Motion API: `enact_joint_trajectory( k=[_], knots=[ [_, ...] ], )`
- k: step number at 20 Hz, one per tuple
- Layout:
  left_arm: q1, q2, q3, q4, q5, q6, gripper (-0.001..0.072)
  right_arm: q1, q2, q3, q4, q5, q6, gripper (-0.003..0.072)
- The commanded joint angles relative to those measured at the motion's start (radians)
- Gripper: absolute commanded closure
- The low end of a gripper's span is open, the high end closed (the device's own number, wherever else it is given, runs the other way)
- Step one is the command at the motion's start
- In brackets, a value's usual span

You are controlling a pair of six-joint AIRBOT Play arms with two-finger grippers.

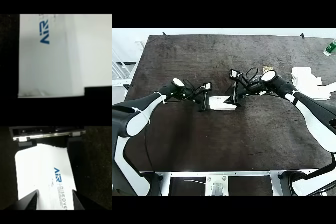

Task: Fold the box and place the chain.

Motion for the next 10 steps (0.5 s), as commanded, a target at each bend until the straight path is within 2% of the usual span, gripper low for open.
enact_joint_trajectory(
  k=[1,10],
  knots=[
    [0.000,0.000,0.000,0.000,0.000,0.000,0.0287,0.007,-0.009,-0.003,-0.018,-0.012,-0.024,0.0190],
    [0.000,0.000,0.000,0.000,0.000,0.000,0.0287,0.036,-0.012,-0.003,-0.039,-0.023,-0.034,0.0190]
  ],
)
